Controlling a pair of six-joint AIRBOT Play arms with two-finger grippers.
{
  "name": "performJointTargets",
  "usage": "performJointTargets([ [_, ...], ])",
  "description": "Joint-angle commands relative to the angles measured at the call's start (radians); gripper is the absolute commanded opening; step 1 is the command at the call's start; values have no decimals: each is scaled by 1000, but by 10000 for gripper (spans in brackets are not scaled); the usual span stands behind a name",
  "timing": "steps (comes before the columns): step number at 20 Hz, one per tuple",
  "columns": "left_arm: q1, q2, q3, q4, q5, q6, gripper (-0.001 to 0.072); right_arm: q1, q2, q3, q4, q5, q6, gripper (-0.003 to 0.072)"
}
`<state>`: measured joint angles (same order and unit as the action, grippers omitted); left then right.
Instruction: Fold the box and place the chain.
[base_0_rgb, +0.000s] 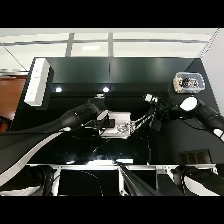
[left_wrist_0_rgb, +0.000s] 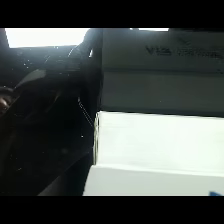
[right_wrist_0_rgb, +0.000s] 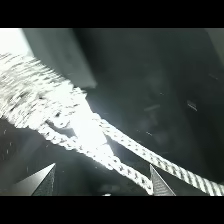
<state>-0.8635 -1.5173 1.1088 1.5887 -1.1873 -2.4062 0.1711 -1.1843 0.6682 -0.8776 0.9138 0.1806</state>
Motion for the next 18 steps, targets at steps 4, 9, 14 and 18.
performJointTargets([
  [4, 1, 0, 0, 0, 0, 0, 31, 25, -41, -2, 125, -32, -378, 720],
  [9, 1, 0, 0, 0, 0, 0, 30, 67, -74, -2, 38, -45, -410, 720],
  [14, 1, 0, 0, 0, 0, 0, 30, 68, -82, -2, 30, -79, -410, 720],
  [18, 1, 0, 0, 0, 0, 0, 30, 68, -84, -2, 30, -89, -410, 720],
])
